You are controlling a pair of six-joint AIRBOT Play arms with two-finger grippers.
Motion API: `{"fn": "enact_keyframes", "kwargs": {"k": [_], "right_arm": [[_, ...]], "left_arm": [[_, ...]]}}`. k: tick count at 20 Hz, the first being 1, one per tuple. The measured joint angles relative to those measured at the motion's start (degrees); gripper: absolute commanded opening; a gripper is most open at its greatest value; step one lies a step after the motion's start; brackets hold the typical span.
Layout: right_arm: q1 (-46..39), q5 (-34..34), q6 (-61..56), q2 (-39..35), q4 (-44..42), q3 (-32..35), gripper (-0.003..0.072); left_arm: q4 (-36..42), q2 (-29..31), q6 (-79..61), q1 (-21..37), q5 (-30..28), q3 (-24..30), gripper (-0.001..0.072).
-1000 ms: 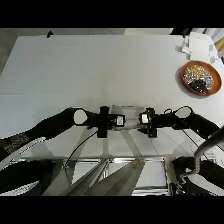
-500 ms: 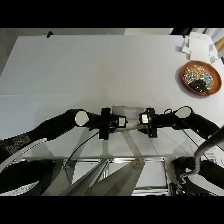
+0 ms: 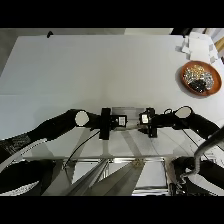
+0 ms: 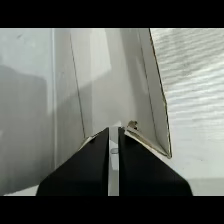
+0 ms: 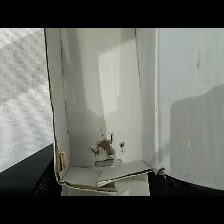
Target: Fold the box and place the chain.
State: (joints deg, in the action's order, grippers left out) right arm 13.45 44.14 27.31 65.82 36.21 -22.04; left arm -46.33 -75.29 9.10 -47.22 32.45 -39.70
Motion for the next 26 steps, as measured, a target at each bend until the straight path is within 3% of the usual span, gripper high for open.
{"fn": "enact_keyframes", "kwargs": {"k": [1,6,14,20,26], "right_arm": [[0.0,0.0,0.0,0.0,0.0,0.0,0.0319],[0.0,0.0,0.0,0.0,0.0,0.0,0.0319],[0.0,0.0,0.0,0.0,0.0,0.0,0.0319],[0.0,0.0,0.0,0.0,0.0,0.0,0.0319],[0.0,0.0,0.0,0.0,0.0,0.0,0.0319]], "left_arm": [[-0.8,0.5,1.4,0.0,0.3,0.0,0.0002],[-9.1,5.9,15.0,1.0,3.4,0.0,0.0004],[-20.9,16.1,50.1,10.2,17.8,0.9,0.0004],[-13.4,14.2,66.8,18.2,15.5,7.3,0.0010],[-3.7,6.3,69.8,19.7,12.7,9.0,0.0009]]}}
